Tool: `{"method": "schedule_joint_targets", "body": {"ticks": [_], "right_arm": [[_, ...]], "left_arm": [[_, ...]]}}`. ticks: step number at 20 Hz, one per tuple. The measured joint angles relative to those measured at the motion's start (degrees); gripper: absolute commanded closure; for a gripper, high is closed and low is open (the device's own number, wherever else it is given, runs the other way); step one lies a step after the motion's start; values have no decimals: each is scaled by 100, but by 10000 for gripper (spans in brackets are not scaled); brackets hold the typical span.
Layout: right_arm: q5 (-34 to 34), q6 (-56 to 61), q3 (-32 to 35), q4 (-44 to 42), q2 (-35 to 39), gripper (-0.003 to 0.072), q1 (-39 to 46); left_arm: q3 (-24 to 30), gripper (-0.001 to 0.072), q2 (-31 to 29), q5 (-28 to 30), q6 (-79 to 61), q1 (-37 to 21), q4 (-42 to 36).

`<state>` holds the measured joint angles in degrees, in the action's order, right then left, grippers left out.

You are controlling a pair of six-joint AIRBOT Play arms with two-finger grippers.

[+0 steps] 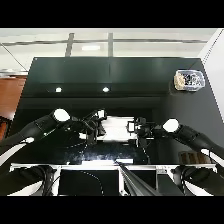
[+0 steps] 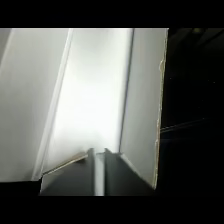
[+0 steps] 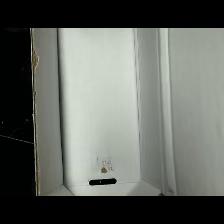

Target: Fold the box and place the chain.

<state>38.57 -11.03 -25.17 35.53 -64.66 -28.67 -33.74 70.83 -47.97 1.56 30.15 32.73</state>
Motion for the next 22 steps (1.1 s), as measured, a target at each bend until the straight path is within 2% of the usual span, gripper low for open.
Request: {"method": "schedule_joint_targets", "body": {"ticks": [5,7,11,14,16,19,22], "right_arm": [[-26,2,0,-2,0,119,0],[-24,2,0,-2,0,120,0],[-22,2,0,0,0,120,0],[-20,2,0,2,0,119,0],[-20,4,0,2,0,120,0],[-20,2,0,2,0,119,0],[-17,4,0,2,0,119,0]], "left_arm": [[0,682,-487,-468,791,-455,815],[0,681,-793,-717,1322,-894,1196],[0,680,-1093,-1104,3471,-2260,1805],[44,680,-1036,-1449,4754,-3263,2050],[162,680,-938,-1550,5462,-3705,2072],[417,679,-638,-1606,6037,-4028,1862],[667,681,-190,-1652,5934,-4129,1290]]}}
